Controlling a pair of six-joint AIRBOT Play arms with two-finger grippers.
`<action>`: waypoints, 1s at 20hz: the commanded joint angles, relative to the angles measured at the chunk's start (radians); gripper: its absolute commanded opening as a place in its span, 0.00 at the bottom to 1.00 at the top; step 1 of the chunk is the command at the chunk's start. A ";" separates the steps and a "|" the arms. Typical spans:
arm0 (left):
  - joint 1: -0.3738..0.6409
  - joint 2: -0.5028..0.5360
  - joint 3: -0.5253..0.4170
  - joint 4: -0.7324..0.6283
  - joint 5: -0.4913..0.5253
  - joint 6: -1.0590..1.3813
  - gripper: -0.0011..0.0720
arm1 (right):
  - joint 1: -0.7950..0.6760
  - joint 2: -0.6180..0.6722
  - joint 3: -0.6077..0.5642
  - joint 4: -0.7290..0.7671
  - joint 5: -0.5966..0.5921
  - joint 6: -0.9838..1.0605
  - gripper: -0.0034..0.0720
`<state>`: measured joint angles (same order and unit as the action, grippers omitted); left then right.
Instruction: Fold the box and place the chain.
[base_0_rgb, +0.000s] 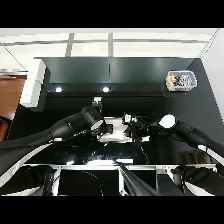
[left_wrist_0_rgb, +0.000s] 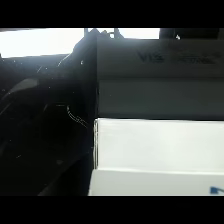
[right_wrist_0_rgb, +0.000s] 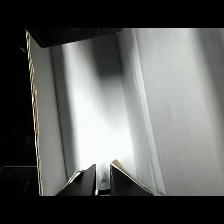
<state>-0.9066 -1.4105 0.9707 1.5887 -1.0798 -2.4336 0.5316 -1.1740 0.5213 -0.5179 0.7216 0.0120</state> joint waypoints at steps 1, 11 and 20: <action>0.000 0.000 0.000 0.000 0.005 0.000 0.05 | 0.006 -0.005 0.000 0.019 -0.005 0.001 0.18; 0.000 0.000 0.000 0.000 0.010 -0.001 0.05 | -0.012 0.000 0.001 0.007 -0.058 0.120 0.07; 0.000 0.000 0.000 0.000 0.009 -0.001 0.05 | -0.681 0.272 0.005 -0.431 0.298 1.312 0.07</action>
<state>-0.9070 -1.4105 0.9707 1.5867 -1.0676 -2.4336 0.0696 -0.9539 0.5480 -0.8505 0.9024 0.9829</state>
